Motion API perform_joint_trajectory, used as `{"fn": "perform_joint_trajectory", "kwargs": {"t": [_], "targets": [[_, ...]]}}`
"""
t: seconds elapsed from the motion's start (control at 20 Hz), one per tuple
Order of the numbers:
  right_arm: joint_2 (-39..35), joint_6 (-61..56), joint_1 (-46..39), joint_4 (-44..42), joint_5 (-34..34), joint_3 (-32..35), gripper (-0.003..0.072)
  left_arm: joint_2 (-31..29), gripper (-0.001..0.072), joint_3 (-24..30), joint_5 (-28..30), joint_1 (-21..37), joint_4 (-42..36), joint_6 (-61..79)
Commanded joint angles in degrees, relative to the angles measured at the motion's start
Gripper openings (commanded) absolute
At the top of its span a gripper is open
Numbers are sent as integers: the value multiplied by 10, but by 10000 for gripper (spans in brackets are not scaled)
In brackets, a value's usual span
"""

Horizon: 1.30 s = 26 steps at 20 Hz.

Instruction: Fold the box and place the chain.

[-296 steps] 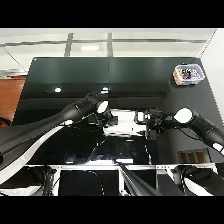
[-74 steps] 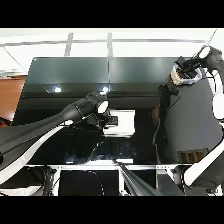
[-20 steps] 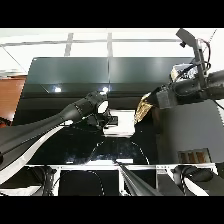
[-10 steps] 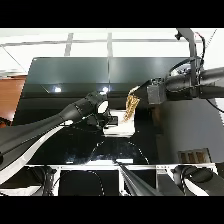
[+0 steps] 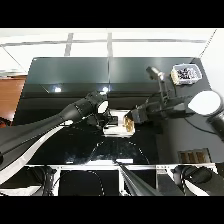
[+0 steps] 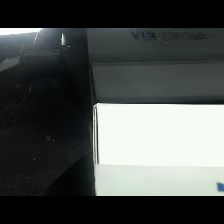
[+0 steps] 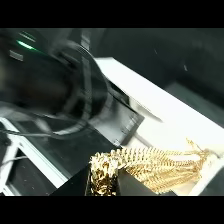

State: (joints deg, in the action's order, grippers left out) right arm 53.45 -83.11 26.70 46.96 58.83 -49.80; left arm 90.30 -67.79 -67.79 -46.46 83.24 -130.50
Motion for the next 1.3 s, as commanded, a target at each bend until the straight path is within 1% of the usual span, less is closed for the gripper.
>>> {"fn": "perform_joint_trajectory", "kwargs": {"t": [0.0,0.15,0.2,0.25,0.4,0.6,0.7,0.85,0.95,1.05,1.15,1.2,1.25], "targets": [[0,-11,18,0,-64,62,12,0,24,0,0,1,0,0],[0,-24,20,1,-92,78,15,0,24,0,0,1,0,0],[0,-28,20,1,-98,80,100,0,24,0,0,1,0,0],[0,-30,20,1,-101,80,277,0,24,0,0,1,0,0],[0,-30,15,11,-89,79,283,0,24,0,3,1,0,0],[-6,-27,-33,68,6,74,282,0,24,0,11,1,0,0],[-7,-25,-49,87,34,74,283,0,23,0,16,1,3,3],[-7,-17,-49,91,38,74,283,0,23,-1,12,1,13,-20],[-7,-12,-49,91,38,75,282,-2,23,-10,-6,-1,23,-46],[-7,-10,-49,91,34,74,282,-3,23,-24,-33,-8,54,-77],[-7,-10,-49,91,31,74,282,-3,27,-31,-31,-15,61,-81],[-7,-10,-49,91,29,74,282,-3,101,-33,-26,-15,59,-82],[-7,-10,-49,91,28,74,282,-4,248,-36,-30,-15,58,-82]]}}
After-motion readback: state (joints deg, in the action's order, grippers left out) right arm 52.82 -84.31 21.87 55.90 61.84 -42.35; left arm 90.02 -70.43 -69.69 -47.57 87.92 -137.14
